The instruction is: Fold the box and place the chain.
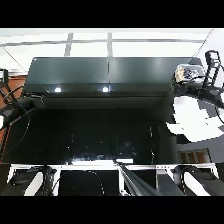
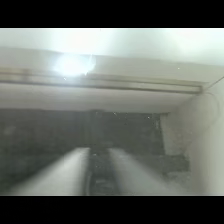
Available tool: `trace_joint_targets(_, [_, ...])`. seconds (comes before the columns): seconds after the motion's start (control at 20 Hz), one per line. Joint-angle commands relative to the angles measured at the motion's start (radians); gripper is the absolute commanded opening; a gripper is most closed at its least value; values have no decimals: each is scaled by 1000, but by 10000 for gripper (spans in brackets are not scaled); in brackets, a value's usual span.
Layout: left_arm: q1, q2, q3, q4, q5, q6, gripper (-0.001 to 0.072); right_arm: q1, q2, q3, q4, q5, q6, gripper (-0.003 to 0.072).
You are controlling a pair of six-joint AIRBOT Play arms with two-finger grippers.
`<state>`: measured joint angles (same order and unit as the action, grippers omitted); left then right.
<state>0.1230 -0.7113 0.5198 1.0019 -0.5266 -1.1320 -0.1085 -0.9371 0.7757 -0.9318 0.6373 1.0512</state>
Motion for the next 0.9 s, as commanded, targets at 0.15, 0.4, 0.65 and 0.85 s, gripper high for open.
trace_joint_targets(0.15, [-54, -105, 0, -33, -90, 2, 712, -93, -22, 0, -356, -68, 201, 704])
trace_joint_targets(0.4, [-53, -109, 0, 42, -137, -47, 711, -598, -96, 50, -628, -103, 570, 702])
trace_joint_targets(0.65, [-53, -112, 0, 41, -137, -46, 710, -907, -436, 360, -351, 274, 288, 703])
trace_joint_targets(0.85, [-53, -113, 0, 41, -133, -46, 710, -917, -746, 650, -234, 743, -40, 703])
